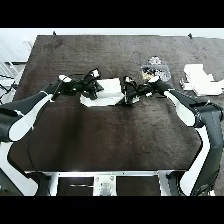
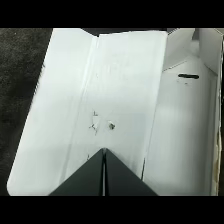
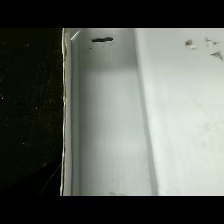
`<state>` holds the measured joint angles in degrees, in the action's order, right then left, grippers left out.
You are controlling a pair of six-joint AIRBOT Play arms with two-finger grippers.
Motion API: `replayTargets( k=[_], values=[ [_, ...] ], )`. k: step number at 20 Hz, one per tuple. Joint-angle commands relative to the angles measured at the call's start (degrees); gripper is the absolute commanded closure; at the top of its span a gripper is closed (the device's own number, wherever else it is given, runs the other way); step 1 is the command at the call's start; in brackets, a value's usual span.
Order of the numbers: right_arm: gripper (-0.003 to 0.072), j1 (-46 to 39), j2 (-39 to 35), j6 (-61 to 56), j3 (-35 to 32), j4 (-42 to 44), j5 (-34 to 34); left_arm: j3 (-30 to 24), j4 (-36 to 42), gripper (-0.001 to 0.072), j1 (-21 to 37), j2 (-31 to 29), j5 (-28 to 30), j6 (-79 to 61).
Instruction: Fold the box and place the chain.
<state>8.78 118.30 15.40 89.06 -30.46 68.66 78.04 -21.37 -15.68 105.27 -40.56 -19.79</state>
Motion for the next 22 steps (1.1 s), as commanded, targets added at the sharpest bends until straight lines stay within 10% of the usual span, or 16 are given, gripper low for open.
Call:
replayTargets(
  k=[1,8,9,11,17,22],
  values=[
    [0.0205,0.0,0.0,0.1,0.0,0.0,0.0,0.6,-1.0,0.0692,0.0,0.4,0.2,0.2],
    [0.0204,0.0,0.0,0.1,0.0,0.0,0.0,2.7,-12.7,0.0688,0.0,-5.1,-2.8,6.9],
    [0.0204,0.0,0.0,0.1,0.0,0.0,0.0,2.8,-18.1,0.0566,0.0,-6.3,-5.5,9.1],
    [0.0205,0.0,0.0,0.1,0.0,0.0,0.0,2.8,-24.2,0.0102,0.0,-8.2,-9.7,15.6],
    [0.0205,0.0,0.0,0.1,0.0,0.0,0.0,2.8,-24.2,0.0089,5.1,-9.4,-21.7,20.4],
    [0.0205,0.0,0.0,0.1,0.0,0.0,0.0,2.6,-25.2,0.0098,5.3,-8.6,-20.9,20.8]
  ],
)
